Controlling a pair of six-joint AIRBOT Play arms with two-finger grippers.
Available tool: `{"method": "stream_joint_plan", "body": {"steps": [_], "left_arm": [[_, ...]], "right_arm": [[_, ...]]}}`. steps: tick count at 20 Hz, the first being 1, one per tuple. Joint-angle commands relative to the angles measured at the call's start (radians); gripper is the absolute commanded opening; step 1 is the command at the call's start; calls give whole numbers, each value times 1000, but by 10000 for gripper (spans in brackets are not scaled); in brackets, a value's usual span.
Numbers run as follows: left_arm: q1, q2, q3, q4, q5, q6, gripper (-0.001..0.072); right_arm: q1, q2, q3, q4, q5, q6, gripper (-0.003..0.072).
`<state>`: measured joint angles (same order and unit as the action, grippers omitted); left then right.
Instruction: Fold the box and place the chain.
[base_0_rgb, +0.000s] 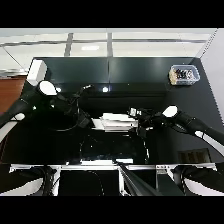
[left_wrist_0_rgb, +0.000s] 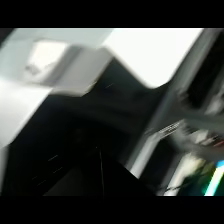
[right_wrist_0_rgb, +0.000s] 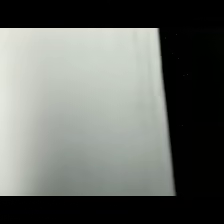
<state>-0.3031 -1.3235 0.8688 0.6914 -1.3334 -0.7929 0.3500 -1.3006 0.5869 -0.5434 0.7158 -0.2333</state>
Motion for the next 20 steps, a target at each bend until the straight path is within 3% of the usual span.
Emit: {"method": "stream_joint_plan", "body": {"steps": [1, 4, 6, 8, 10, 15, 20], "left_arm": [[-34, 3, -106, -345, 163, 103, 24], [-45, 3, -105, -465, 401, 218, 24], [-46, -1, -105, -461, 587, 233, 24], [-46, -23, -105, -452, 692, 249, 24], [-46, -62, -105, -405, 694, 248, 24], [-50, -167, -105, -389, 537, 247, 24], [-21, -120, -46, -320, 522, 247, 22]], "right_arm": [[1, 0, 1, 0, -1, 1, 135], [1, 0, 1, 0, -1, 1, 135], [1, 0, 1, 0, -1, 1, 136], [1, 0, 1, 0, -1, 1, 136], [1, 0, 1, 0, -1, 1, 136], [1, 0, 1, 0, -1, 1, 136], [1, 0, 1, 0, -1, 1, 136]]}}
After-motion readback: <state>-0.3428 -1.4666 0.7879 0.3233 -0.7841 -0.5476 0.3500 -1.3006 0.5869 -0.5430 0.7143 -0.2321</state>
